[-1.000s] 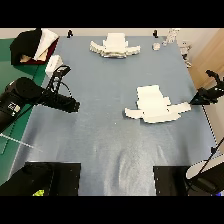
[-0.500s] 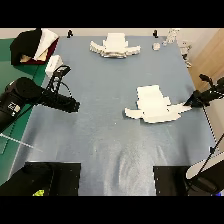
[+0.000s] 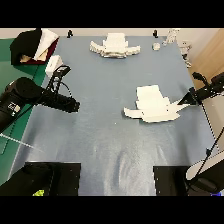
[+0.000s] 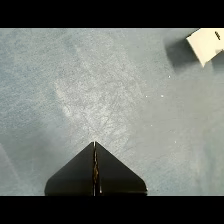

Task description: Fold the box.

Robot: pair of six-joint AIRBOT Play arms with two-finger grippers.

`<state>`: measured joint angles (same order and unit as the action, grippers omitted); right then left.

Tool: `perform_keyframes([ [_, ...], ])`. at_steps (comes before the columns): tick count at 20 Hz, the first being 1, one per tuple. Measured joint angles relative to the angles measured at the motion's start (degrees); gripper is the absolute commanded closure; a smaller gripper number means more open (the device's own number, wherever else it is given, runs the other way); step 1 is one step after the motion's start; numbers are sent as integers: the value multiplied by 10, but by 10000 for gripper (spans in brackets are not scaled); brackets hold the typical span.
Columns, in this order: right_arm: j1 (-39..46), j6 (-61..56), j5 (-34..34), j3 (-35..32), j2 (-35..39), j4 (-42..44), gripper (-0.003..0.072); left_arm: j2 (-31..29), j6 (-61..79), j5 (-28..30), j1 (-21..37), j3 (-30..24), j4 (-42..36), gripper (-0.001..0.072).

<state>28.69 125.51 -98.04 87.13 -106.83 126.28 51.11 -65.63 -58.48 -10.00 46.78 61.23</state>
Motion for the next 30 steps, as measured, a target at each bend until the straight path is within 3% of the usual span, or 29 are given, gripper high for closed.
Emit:
perform_keyframes([
  [5,-42,-12,3,-4,7,47,684,0,0,6,0,0,-38,695],
  [9,-113,-33,52,-55,44,110,685,7,-26,16,16,3,-72,694],
  [12,-177,-53,108,-147,98,130,685,37,-35,-19,55,22,-81,695],
  [16,-264,-81,217,-324,224,139,685,92,4,-80,99,63,-118,683],
  [17,-285,-87,250,-371,262,140,685,105,20,-90,104,71,-132,439],
  [18,-307,-94,290,-419,304,141,685,118,32,-98,108,77,-144,264],
  [23,-407,-109,445,-582,483,142,685,177,73,-113,117,90,-180,259],
  [26,-441,-113,492,-619,543,138,684,211,92,-118,117,92,-189,259],
  [30,-456,-115,514,-636,570,134,684,270,137,-135,117,93,-226,259],
])
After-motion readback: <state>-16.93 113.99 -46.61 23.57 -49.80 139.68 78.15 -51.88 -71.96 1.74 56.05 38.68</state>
